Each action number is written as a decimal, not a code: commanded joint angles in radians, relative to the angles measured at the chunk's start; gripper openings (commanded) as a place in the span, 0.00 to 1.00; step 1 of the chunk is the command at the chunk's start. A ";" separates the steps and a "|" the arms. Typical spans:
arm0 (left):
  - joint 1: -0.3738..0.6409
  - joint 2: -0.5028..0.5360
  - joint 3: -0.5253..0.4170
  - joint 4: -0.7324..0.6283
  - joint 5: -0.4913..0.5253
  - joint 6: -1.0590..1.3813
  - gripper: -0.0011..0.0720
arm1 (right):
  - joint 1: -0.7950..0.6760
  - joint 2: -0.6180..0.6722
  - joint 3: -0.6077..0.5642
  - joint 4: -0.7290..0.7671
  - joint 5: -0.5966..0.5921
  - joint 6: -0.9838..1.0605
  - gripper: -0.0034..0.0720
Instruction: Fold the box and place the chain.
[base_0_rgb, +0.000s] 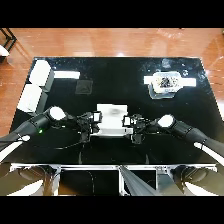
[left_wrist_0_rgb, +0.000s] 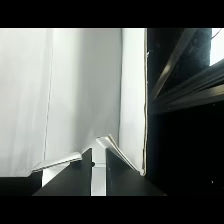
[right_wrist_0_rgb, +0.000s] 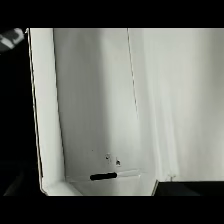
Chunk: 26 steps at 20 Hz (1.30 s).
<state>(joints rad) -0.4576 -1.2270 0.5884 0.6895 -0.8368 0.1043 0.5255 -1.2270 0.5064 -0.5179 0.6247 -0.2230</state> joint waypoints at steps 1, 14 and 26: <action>-0.003 -0.004 0.000 -0.021 -0.001 0.000 0.28 | 0.000 -0.001 0.000 0.001 0.000 0.002 0.65; -0.003 -0.004 0.000 -0.021 -0.001 -0.001 0.68 | 0.000 -0.001 0.000 0.001 0.000 0.002 0.65; 0.236 0.350 0.001 0.152 -0.091 -0.487 0.04 | 0.000 -0.001 0.000 0.001 0.000 0.002 0.65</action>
<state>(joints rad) -0.3141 -0.9810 0.5892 0.7689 -0.8841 -0.1711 0.5255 -1.2274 0.5064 -0.5159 0.6212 -0.2207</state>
